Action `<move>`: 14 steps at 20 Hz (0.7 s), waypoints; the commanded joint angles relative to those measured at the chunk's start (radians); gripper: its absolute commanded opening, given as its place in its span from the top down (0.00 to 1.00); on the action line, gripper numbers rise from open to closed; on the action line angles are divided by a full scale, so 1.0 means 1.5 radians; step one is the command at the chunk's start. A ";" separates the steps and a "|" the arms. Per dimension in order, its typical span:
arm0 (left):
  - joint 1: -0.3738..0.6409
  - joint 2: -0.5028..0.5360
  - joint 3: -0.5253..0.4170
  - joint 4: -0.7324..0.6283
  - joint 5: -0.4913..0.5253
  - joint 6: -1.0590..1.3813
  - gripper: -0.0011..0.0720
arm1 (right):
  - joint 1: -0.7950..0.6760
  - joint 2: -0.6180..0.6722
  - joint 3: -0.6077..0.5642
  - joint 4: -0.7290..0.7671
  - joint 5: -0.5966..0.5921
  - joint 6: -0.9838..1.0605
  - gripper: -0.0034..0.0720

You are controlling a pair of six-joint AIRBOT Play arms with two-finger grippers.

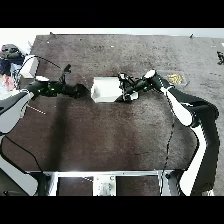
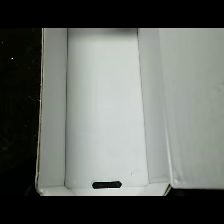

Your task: Fold the box and place the chain.

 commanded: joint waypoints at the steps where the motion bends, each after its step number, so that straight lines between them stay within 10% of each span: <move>1: -0.014 0.001 0.018 -0.009 0.007 -0.022 0.38 | 0.001 -0.001 0.000 0.000 0.001 0.000 0.37; 14: -0.116 0.001 0.135 0.253 0.076 -0.384 0.38 | 0.001 -0.001 0.000 0.000 0.001 0.000 0.37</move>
